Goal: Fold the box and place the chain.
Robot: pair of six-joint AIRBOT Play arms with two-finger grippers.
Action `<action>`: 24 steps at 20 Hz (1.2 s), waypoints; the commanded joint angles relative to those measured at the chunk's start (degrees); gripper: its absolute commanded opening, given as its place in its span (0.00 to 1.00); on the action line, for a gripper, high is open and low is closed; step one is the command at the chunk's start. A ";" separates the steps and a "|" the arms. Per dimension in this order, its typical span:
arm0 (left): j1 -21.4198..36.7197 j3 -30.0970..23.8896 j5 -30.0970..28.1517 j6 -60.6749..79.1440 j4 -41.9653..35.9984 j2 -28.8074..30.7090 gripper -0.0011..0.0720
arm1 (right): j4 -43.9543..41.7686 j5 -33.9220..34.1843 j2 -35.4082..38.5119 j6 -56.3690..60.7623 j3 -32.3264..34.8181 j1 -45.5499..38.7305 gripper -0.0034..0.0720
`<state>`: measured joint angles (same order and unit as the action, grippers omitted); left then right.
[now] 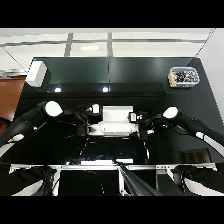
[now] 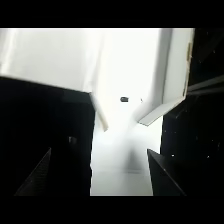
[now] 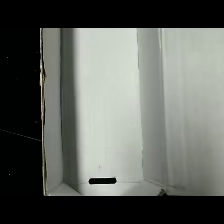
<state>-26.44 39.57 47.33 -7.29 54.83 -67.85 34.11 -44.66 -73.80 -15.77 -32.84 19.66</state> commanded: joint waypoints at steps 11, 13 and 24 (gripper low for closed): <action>-5.53 0.07 -1.99 2.36 -9.29 -3.17 0.39 | 0.00 0.09 -0.02 0.13 0.02 0.04 0.36; -5.53 0.02 -2.43 2.36 -12.39 -3.63 0.39 | 0.00 0.09 -0.04 0.13 0.02 0.04 0.36; -5.53 0.04 -2.08 2.34 -19.47 -8.20 0.16 | 0.00 0.07 -0.04 0.13 0.02 0.04 0.36</action>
